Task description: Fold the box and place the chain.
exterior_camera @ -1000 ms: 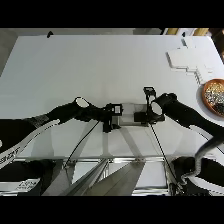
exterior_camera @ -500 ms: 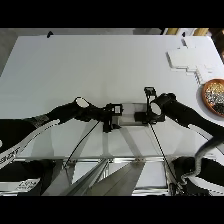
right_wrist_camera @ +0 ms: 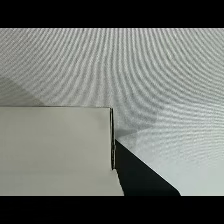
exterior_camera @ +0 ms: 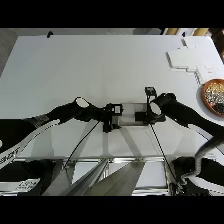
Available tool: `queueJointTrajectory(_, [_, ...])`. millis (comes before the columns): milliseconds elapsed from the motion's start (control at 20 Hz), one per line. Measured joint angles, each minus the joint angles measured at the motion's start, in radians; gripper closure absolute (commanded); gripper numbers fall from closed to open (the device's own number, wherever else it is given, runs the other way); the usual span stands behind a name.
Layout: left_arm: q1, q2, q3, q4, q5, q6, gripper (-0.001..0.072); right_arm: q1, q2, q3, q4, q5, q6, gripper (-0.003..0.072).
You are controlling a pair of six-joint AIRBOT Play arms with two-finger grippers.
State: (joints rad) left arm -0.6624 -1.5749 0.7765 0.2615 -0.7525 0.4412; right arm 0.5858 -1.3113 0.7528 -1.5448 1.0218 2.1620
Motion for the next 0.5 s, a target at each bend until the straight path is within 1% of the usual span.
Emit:
queueJointTrajectory(100, [0.000, 0.000, 0.000, 0.000, 0.000, 0.000, 0.0435, 0.000, 0.000, 0.000, -0.010, 0.006, -0.019, 0.0378])
queueJointTrajectory(150, [0.000, 0.000, 0.000, 0.000, 0.000, 0.000, 0.0435, -0.001, 0.003, -0.001, -0.013, 0.014, -0.027, 0.0356])
queueJointTrajectory(300, [-0.001, 0.000, 0.000, -0.001, 0.000, 0.002, 0.0435, 0.000, 0.036, -0.002, 0.012, 0.010, -0.089, 0.0356])
queueJointTrajectory(500, [-0.001, 0.000, 0.000, 0.000, 0.000, 0.002, 0.0435, -0.013, 0.168, 0.000, 0.001, 0.100, -0.237, 0.0358])
